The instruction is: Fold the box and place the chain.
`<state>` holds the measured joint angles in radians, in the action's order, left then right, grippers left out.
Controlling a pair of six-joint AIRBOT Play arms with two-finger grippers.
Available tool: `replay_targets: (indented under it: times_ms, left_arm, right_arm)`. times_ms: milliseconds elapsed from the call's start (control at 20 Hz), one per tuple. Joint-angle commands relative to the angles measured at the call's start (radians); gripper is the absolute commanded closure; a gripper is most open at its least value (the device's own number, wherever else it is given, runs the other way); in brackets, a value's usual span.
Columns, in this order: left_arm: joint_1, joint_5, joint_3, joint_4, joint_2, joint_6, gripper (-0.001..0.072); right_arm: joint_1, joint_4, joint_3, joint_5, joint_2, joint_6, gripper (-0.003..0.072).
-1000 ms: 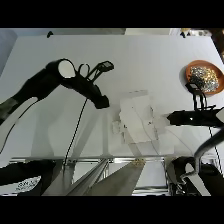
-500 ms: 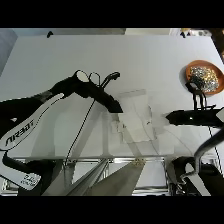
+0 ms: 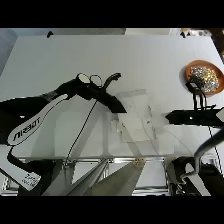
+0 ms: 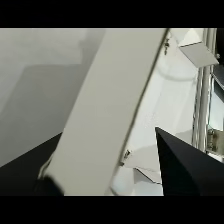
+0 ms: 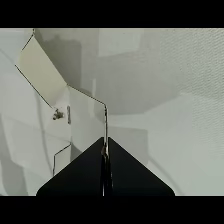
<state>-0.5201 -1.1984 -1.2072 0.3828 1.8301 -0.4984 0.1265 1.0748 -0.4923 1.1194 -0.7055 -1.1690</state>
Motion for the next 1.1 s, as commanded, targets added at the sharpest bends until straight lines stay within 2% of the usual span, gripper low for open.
replay_targets:
  times_ms: [0, 100, 150, 250, 300, 500, 550, 650, 700, 850, 1050]
  left_arm:
    - [-0.045, -0.003, 0.001, -0.027, 0.022, 0.060, 0.0140]
    - [-0.055, -0.001, 0.001, -0.027, 0.029, 0.073, 0.0171]
    - [-0.055, 0.001, 0.000, -0.027, 0.029, 0.073, 0.0282]
    - [-0.043, 0.006, 0.000, -0.026, 0.029, 0.073, 0.0585]
    - [-0.032, 0.006, 0.000, -0.026, 0.029, 0.072, 0.0700]
    - [-0.007, -0.002, 0.000, -0.020, 0.016, 0.056, 0.0704]
    - [-0.005, -0.002, 0.000, -0.016, 0.005, 0.079, 0.0704]
    - [-0.004, -0.002, 0.000, -0.014, -0.026, 0.150, 0.0704]
    - [-0.004, -0.002, 0.000, -0.013, -0.046, 0.193, 0.0705]
    - [-0.002, -0.013, 0.000, 0.104, -0.125, 0.241, 0.0705]
    - [-0.005, -0.100, 0.000, 0.396, -0.238, 0.121, 0.0708]
  right_arm:
    - [-0.001, 0.003, 0.000, -0.002, 0.001, 0.000, 0.0659]
    - [-0.001, 0.003, 0.000, -0.002, 0.001, 0.000, 0.0659]
    - [-0.001, 0.004, 0.000, -0.002, 0.001, 0.000, 0.0659]
    - [-0.001, 0.005, 0.000, -0.001, 0.001, 0.000, 0.0659]
    - [-0.001, 0.005, 0.000, 0.000, 0.001, 0.000, 0.0659]
    - [-0.001, -0.021, 0.000, 0.021, 0.001, -0.011, 0.0655]
    - [-0.001, -0.041, 0.000, 0.021, 0.001, -0.011, 0.0598]
    - [-0.001, -0.112, 0.000, 0.016, 0.001, -0.003, 0.0365]
    - [-0.001, -0.161, -0.002, 0.016, 0.002, 0.016, 0.0334]
    - [-0.001, -0.291, -0.023, 0.010, 0.022, 0.067, 0.0334]
    - [0.000, -0.297, -0.084, 0.049, 0.074, 0.079, 0.0334]
